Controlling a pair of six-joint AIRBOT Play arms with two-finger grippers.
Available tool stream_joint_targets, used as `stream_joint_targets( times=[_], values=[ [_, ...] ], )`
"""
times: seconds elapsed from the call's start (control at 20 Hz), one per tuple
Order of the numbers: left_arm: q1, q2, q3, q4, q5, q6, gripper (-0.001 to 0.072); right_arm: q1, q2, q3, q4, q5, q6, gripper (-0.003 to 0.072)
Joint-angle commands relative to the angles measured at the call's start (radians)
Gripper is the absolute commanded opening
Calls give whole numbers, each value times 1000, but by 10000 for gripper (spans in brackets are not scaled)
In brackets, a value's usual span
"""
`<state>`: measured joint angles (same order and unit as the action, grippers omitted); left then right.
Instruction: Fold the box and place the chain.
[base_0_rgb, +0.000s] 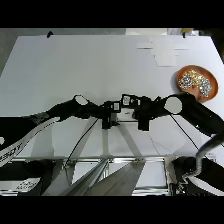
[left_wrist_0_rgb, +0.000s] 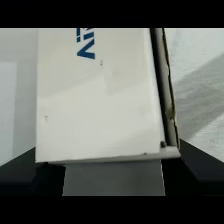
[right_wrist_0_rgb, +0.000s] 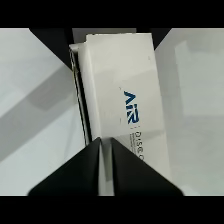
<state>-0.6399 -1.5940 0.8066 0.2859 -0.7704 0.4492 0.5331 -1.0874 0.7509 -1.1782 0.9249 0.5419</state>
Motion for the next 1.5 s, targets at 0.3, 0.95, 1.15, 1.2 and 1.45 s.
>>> stream_joint_targets(
  times=[0.3, 0.95, 1.15, 1.2, 1.45],
  values=[
    [0, 1, 0, -1, 11, -4, 170, 0, 52, -15, 9, 28, 0, 230],
    [0, 1, 0, -1, 11, -4, 170, 0, 6, -15, 121, 63, 3, 20],
    [0, 1, 0, -1, 11, -4, 170, 0, -21, -16, 102, 108, 3, 19],
    [0, 1, 0, -1, 11, -4, 170, 0, -21, -16, 93, 105, 3, 19],
    [0, 1, 0, -1, 11, -4, 170, 0, -3, -15, 136, 98, -1, 19]
  ],
)
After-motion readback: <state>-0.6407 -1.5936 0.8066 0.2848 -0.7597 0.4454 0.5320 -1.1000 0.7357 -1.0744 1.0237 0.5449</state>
